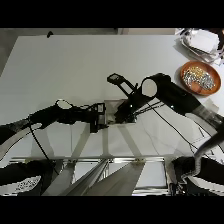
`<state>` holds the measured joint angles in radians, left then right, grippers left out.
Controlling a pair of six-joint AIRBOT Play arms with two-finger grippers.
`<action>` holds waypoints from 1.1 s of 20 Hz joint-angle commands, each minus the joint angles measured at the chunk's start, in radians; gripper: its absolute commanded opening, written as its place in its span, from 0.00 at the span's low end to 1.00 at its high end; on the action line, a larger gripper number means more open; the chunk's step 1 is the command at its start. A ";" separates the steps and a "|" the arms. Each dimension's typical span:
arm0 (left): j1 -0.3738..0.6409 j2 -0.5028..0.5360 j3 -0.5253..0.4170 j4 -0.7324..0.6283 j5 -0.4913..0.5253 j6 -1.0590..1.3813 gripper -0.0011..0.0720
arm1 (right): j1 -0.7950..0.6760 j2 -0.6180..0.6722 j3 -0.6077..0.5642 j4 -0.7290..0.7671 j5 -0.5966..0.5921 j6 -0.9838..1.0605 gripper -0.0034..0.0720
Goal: Fold the box and place the chain.
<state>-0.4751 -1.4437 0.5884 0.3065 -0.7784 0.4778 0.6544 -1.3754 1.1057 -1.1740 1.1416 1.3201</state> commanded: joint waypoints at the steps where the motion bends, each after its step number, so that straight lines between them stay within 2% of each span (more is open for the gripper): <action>1: 0.000 0.001 0.000 0.000 0.000 0.000 0.30 | 0.001 -0.052 -0.006 0.000 0.003 0.000 0.28; 4: 0.000 0.001 0.000 0.000 0.000 0.000 0.30 | -0.009 -0.047 0.010 -0.005 0.043 0.000 0.41; 7: 0.000 0.001 0.000 0.000 0.000 0.000 0.30 | -0.082 0.003 0.095 -0.055 0.202 0.000 0.42; 11: 0.000 0.001 0.000 0.000 0.000 0.000 0.30 | -0.278 0.135 0.132 -0.270 0.286 0.043 0.41; 13: 0.000 0.001 0.000 0.000 0.000 0.000 0.30 | -0.411 0.141 0.131 -0.393 0.318 0.089 0.43; 15: 0.000 0.001 0.000 0.000 0.000 0.000 0.30 | -0.545 0.115 0.127 -0.431 0.276 0.126 0.53; 19: 0.000 0.001 0.000 0.000 0.000 0.000 0.30 | -0.755 0.007 0.127 -0.431 0.116 0.176 0.53; 22: 0.000 0.001 0.000 0.000 0.000 0.000 0.30 | -0.839 -0.079 0.127 -0.435 0.015 0.203 0.53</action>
<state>-0.4751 -1.4437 0.5884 0.3065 -0.7784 0.4778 -0.0834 -1.3853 1.2320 -1.5887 1.2686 1.4792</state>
